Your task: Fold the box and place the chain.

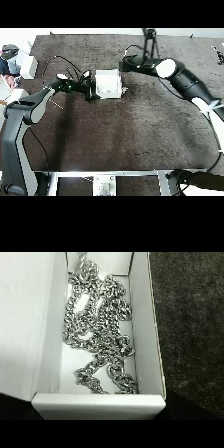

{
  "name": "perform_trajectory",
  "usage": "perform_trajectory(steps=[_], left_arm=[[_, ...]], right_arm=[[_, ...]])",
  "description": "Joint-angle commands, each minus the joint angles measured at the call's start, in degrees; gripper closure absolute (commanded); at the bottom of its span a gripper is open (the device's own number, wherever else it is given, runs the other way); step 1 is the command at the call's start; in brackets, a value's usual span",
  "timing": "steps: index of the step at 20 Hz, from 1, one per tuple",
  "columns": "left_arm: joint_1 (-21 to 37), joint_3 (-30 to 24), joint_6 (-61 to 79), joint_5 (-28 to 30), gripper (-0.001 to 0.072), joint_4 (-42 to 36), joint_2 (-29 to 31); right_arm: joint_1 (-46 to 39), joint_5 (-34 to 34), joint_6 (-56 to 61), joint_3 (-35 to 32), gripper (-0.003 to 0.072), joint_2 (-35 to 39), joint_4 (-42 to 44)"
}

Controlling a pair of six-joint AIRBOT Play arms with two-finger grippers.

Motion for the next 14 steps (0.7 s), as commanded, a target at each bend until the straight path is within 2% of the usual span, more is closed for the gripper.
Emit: perform_trajectory(steps=[1, 2, 3, 4, 7, 10, 14], left_arm=[[0.0, 0.0, 0.0, 0.0, 0.0226, 0.0, 0.0], [0.0, 0.0, 0.0, 0.0, 0.0227, 0.0, 0.0], [0.0, 0.0, 0.0, 0.0, 0.0226, 0.0, 0.0], [0.0, 0.0, 0.0, 0.0, 0.0227, 0.0, 0.0], [0.0, 0.0, 0.0, 0.0, 0.0226, 0.0, 0.0], [0.0, 0.0, 0.0, 0.0, 0.0226, 0.0, 0.0], [0.0, 0.0, 0.0, 0.0, 0.0226, 0.0, 0.0]], right_arm=[[2.9, -0.9, -1.7, 0.1, 0.0674, -3.3, 3.7], [3.3, -0.6, -1.7, 0.1, 0.0673, -3.9, 3.7], [3.3, -0.3, -1.7, 0.1, 0.0570, -4.5, 3.6], [3.1, 0.3, -1.7, 0.1, 0.0498, -5.0, 2.3], [0.5, 6.0, -1.6, 0.1, 0.0499, -5.2, -3.4], [-5.9, 13.3, -0.5, -0.1, 0.0500, -5.2, -6.2], [-11.8, 13.4, -3.4, -0.3, 0.0500, -8.5, -3.8]])
